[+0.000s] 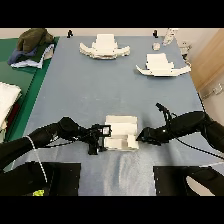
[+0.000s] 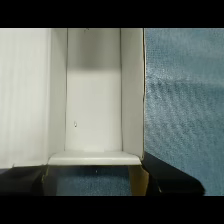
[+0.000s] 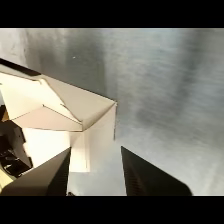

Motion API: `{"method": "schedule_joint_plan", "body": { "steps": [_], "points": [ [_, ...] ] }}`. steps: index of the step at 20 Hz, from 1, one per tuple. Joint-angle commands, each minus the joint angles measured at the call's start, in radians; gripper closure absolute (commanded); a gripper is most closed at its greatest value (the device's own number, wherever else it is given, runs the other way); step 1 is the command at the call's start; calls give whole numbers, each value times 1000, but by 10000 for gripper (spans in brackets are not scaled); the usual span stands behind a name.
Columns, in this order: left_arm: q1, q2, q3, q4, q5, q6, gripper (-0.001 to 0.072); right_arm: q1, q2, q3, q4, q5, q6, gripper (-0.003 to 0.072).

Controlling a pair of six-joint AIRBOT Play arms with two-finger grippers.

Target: Fold the box.

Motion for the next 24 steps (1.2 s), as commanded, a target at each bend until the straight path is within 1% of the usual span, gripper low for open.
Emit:
{"method": "schedule_joint_plan", "body": {
  "steps": [1,4,8,11,13,16,17,18,22,24],
  "points": [
    [0,1,1,0,0,0,199,109,0,4,-2,105,16,197],
    [0,1,1,0,0,0,198,192,-2,18,-53,183,109,208],
    [0,1,1,0,0,0,198,302,-2,66,-273,198,352,223],
    [0,1,1,0,0,0,199,382,-5,101,-409,198,540,224],
    [0,1,1,0,0,0,198,438,-36,129,-478,197,641,225],
    [0,1,1,0,0,0,198,516,-135,188,-528,196,712,228],
    [0,1,1,0,0,0,198,540,-173,215,-554,186,752,245],
    [0,1,1,0,0,0,198,562,-205,241,-582,169,794,245],
    [0,1,1,0,0,0,198,645,-303,334,-751,16,981,245],
    [0,1,1,0,0,0,198,672,-338,361,-803,-22,1049,245]
  ]
}}
